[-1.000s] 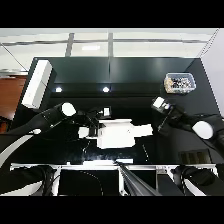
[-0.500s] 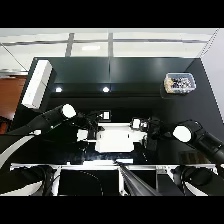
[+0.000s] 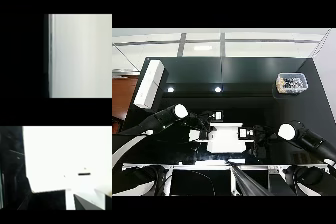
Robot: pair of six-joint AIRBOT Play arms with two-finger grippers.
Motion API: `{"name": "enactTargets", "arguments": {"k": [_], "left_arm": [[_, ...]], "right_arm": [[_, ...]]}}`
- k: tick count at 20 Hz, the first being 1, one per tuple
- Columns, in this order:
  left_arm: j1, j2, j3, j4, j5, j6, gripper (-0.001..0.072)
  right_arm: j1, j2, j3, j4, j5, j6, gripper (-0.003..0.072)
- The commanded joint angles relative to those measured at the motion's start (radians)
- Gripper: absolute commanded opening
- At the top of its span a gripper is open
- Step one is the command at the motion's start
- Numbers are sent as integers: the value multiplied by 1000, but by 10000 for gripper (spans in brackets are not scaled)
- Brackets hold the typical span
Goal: Fold the box and place the chain.
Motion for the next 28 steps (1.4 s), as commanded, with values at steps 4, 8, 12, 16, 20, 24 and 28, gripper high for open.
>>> {"name": "enactTargets", "arguments": {"k": [4,8,12,16,20,24,28], "left_arm": [[0,0,0,0,2,0,30],[0,0,0,0,2,0,30],[0,0,0,0,2,0,30],[0,0,0,0,2,0,30],[0,0,0,0,2,0,30],[0,0,0,0,2,0,30],[0,0,0,0,2,0,30]], "right_arm": [[114,-21,-8,30,-118,-37,637],[143,-21,-21,31,-172,-34,637],[143,-21,-21,30,-173,-34,637],[143,-20,-15,24,-158,-35,637],[143,-18,16,-7,-54,-34,637],[141,-18,58,-41,-46,-29,637],[144,-18,56,-85,-31,25,637]]}}
